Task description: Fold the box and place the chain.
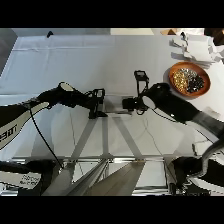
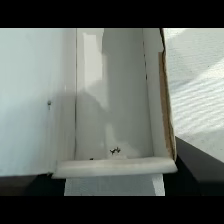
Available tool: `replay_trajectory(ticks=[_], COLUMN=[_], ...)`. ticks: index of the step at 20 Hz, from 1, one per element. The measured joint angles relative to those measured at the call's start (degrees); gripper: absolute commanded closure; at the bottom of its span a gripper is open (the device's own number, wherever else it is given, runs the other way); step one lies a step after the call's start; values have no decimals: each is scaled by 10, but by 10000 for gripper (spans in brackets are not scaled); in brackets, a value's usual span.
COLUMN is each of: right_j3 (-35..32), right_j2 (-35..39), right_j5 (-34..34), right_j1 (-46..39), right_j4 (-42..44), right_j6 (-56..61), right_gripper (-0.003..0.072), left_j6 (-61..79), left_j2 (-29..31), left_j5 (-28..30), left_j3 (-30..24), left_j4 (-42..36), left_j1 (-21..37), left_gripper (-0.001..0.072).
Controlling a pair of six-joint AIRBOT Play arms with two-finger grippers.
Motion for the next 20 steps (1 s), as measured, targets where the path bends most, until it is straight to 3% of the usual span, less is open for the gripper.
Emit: replay_trajectory(ticks=[6,10,14,16,20], right_j3=[0,0,0,0,0], right_j2=[142,204,198,182,128], right_j5=[40,30,16,-2,-74], right_j1=[-19,-141,-311,-369,-415], right_j4=[-9,-17,-19,-17,-15], right_j6=[-143,-191,-218,-241,-263], right_gripper=[336,336,324,187,192], left_j6=[0,0,0,0,-1], left_j2=[0,0,0,0,0], left_j5=[0,0,0,0,0], left_j3=[0,0,0,0,0], left_j4=[0,0,-1,-1,-1], left_j1=[0,0,0,0,0], left_gripper=[434,434,434,434,434])
